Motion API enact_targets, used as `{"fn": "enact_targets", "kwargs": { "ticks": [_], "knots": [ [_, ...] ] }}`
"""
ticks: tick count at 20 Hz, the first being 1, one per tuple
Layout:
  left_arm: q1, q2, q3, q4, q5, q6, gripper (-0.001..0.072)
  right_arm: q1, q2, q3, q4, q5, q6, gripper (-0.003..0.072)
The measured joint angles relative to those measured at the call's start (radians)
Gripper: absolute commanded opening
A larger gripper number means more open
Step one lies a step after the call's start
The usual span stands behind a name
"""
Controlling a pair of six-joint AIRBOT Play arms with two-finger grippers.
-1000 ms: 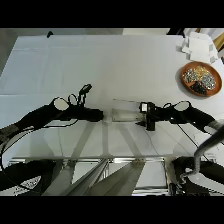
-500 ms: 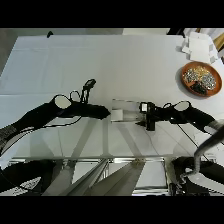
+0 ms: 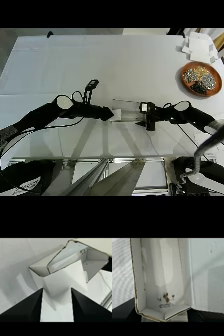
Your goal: Fold the box and place the chain.
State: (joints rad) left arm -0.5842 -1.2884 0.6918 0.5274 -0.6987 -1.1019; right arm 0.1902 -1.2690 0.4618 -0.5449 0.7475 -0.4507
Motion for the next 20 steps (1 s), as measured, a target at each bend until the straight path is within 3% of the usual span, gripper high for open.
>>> {"fn": "enact_targets", "kwargs": {
  "ticks": [4, 10, 20],
  "knots": [
    [-0.03, -0.02, 0.039, 0.059, 0.006, -0.09, 0.0396, 0.0, 0.0, 0.0, 0.0, 0.0, 0.0, 0.0395],
    [-0.097, -0.079, 0.161, 0.288, -0.027, -0.374, 0.0397, 0.0, 0.0, 0.0, 0.0, 0.0, 0.0, 0.0395],
    [-0.197, -0.203, 0.388, 0.69, -0.243, -0.865, 0.0398, 0.0, 0.0, 0.0, 0.0, 0.0, 0.0, 0.0395]
  ]
}}
